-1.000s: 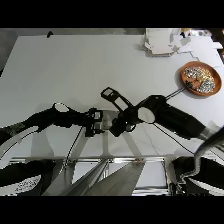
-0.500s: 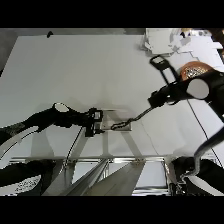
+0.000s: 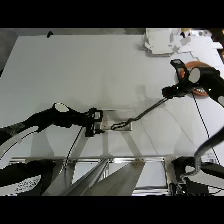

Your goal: Fold the box and place the chain.

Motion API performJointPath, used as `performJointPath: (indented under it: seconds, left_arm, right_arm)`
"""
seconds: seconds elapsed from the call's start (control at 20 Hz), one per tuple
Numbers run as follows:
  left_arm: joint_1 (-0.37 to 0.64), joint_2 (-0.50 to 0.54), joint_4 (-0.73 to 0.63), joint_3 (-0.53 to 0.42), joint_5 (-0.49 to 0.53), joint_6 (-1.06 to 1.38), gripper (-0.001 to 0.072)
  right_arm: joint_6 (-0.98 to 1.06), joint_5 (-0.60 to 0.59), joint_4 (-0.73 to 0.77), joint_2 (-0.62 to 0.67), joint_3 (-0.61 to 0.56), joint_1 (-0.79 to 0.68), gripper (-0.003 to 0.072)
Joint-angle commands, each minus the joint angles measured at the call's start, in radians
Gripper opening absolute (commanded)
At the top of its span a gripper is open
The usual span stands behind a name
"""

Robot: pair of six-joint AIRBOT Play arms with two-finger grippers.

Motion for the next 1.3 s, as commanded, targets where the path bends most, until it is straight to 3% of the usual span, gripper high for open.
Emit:
performJointPath:
  seconds: [0.0, 0.55, 0.65, 0.95, 1.1, 1.2, 1.25]
  left_arm:
    - [0.000, 0.000, 0.000, 0.000, 0.000, 0.000, 0.0014]
    - [0.000, 0.000, 0.000, 0.000, 0.000, 0.000, 0.0014]
    - [0.000, 0.000, 0.000, 0.000, 0.000, 0.000, 0.0014]
    - [0.000, 0.000, 0.000, 0.000, 0.000, 0.000, 0.0014]
    - [0.000, 0.000, 0.000, 0.000, 0.000, 0.000, 0.0014]
    - [0.000, 0.000, 0.000, 0.000, 0.000, 0.000, 0.0014]
    - [0.000, 0.000, 0.000, 0.000, 0.000, 0.000, 0.0014]
  right_arm:
    - [0.000, -0.076, 0.039, -0.061, 0.001, -0.015, 0.0321]
    - [0.023, -0.069, 0.061, -0.124, 0.001, -0.015, 0.0289]
    - [0.024, -0.072, 0.062, -0.124, 0.001, -0.015, 0.0239]
    - [0.053, -0.051, 0.061, -0.128, 0.001, -0.015, 0.0215]
    - [0.057, -0.040, 0.063, -0.157, 0.001, -0.015, 0.0156]
    - [0.056, -0.034, 0.063, -0.162, 0.002, -0.015, 0.0040]
    - [0.055, -0.032, 0.062, -0.159, 0.002, -0.015, 0.0022]
